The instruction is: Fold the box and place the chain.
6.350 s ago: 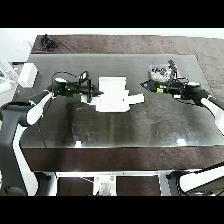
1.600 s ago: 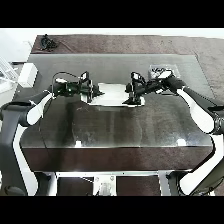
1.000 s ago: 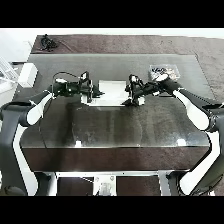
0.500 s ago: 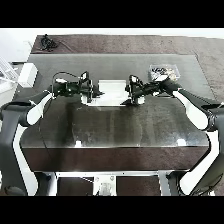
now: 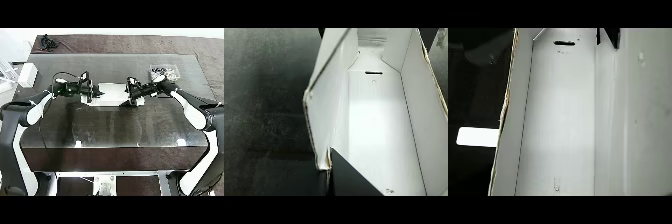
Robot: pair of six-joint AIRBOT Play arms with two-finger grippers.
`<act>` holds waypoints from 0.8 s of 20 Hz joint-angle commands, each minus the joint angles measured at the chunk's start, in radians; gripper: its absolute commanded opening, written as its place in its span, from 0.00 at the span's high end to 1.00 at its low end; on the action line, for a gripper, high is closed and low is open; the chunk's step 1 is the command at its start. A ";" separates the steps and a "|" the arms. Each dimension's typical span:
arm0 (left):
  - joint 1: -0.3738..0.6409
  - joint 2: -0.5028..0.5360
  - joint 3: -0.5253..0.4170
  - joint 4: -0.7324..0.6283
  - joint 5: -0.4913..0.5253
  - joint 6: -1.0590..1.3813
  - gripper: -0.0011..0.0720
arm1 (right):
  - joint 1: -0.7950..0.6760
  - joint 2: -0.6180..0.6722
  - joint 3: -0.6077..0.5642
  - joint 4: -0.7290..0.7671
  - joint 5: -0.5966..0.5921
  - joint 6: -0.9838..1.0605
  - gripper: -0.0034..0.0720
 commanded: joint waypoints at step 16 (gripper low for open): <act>0.000 0.001 0.001 0.000 0.001 0.000 0.96 | -0.001 -0.002 0.003 -0.035 -0.016 -0.001 0.05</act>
